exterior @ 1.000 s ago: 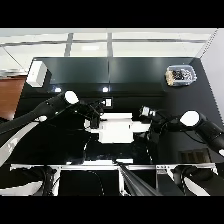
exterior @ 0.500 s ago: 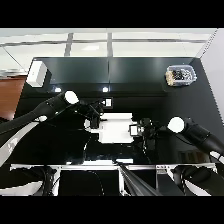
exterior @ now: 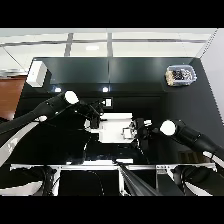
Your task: Fold the box and place the chain.
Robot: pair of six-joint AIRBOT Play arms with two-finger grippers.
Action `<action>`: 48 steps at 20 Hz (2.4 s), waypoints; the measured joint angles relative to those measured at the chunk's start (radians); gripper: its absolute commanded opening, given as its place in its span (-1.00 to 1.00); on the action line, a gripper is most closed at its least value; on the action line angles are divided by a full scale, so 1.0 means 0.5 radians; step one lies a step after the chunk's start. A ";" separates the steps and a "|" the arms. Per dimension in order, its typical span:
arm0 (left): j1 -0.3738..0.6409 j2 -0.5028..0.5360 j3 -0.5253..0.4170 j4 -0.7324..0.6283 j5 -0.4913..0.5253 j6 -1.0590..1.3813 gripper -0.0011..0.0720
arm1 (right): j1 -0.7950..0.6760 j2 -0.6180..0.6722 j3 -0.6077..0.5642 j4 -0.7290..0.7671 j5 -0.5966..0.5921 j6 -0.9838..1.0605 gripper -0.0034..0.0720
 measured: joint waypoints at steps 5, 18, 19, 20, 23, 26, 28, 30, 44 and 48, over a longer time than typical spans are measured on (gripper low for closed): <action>0.000 0.000 0.000 0.000 0.001 0.000 -0.91 | 0.007 -0.022 0.000 0.091 -0.049 -0.004 0.95; 0.000 0.000 0.000 -0.001 0.001 -0.001 -0.91 | -0.262 0.224 0.048 0.227 -0.028 0.038 0.95; 0.000 0.000 0.000 -0.001 0.001 0.000 -0.91 | -0.276 0.213 0.051 0.243 -0.032 0.039 0.95; 0.000 0.000 0.000 -0.001 0.001 -0.001 -0.91 | -0.288 0.198 0.053 0.256 -0.038 0.038 0.95; 0.000 0.000 0.000 -0.001 0.000 -0.001 -0.91 | -0.341 0.138 0.057 0.313 -0.063 0.038 0.95; 0.000 0.000 0.000 -0.001 0.001 -0.001 -0.91 | -0.401 0.096 0.059 0.410 -0.049 -0.023 0.95; 0.000 0.000 0.000 -0.001 0.000 -0.001 -0.91 | -0.426 0.061 0.059 0.532 -0.010 -0.161 0.95; 0.000 -0.001 0.005 -0.001 -0.001 -0.001 -0.91 | -0.438 0.005 0.060 0.677 0.029 -0.326 0.95; 0.000 -0.002 0.021 -0.007 -0.009 0.001 -0.91 | -0.449 -0.328 0.086 0.806 0.109 -0.690 0.95; 0.000 -0.002 0.021 -0.009 -0.037 -0.001 -0.91 | -0.420 -0.388 0.138 0.694 0.107 -0.578 0.95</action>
